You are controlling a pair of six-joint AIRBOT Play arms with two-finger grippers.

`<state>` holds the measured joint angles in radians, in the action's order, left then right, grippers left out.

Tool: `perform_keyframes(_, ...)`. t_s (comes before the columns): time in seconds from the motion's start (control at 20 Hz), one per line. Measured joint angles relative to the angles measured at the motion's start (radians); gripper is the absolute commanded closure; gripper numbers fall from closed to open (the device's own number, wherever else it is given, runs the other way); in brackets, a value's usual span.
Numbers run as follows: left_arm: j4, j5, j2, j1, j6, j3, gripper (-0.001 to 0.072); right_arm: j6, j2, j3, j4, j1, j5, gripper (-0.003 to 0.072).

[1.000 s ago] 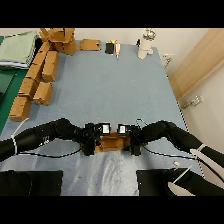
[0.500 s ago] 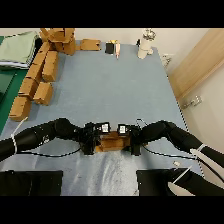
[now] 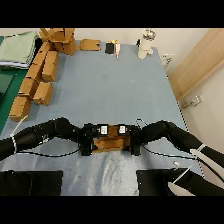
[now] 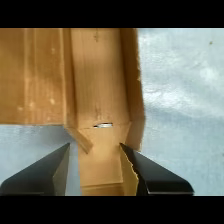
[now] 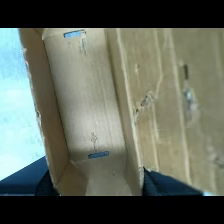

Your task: Fold the box.

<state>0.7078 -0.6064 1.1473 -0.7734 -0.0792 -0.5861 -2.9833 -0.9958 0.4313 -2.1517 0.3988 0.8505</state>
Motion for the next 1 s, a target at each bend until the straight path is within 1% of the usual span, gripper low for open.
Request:
perform_keyframes(0.5,0.08,-0.024,0.0,0.006,-0.053,0.0,0.0251,-0.002,0.0,0.0,0.0,0.0,0.0,0.0179)
perform_keyframes(1.0,0.023,-0.006,0.0,-0.018,-0.071,0.0,0.0253,-0.002,0.0,0.0,0.001,0.0,-0.001,0.0179)
